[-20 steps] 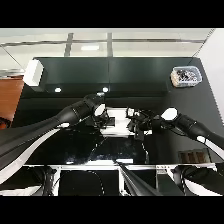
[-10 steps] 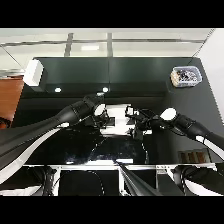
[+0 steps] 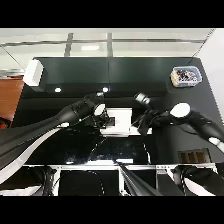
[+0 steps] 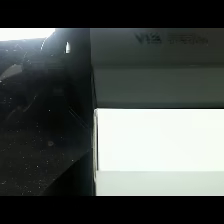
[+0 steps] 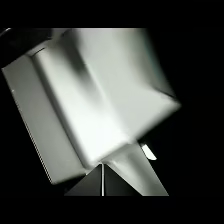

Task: Fold the box and place the chain.

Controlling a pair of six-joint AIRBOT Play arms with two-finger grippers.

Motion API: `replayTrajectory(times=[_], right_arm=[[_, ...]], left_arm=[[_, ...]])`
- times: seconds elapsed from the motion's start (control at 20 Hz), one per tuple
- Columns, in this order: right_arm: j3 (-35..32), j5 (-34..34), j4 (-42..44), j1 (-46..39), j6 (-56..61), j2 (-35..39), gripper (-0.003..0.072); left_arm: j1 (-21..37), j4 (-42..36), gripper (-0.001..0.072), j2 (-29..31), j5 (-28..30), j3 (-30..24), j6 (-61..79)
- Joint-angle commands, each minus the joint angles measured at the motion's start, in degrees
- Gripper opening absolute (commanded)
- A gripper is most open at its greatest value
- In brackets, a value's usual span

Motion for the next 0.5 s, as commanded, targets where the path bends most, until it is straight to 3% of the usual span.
replayTrajectory(times=[0.0, 0.25, 0.45], right_arm=[[1.8, 9.5, -11.0, -13.7, 26.5, 9.1, 0.0013], [-6.4, 5.9, -11.3, -33.4, 41.9, 7.7, 0.0013], [-9.6, 11.3, -0.4, -28.9, 29.9, -3.3, 0.0013]], left_arm=[[0.0, 0.0, 0.0026, 0.0, 0.3, 0.0, 0.0], [0.0, 0.0, 0.0026, 0.0, 0.3, 0.0, 0.0], [0.0, 0.0, 0.0027, 0.0, 0.3, 0.0, 0.2]])
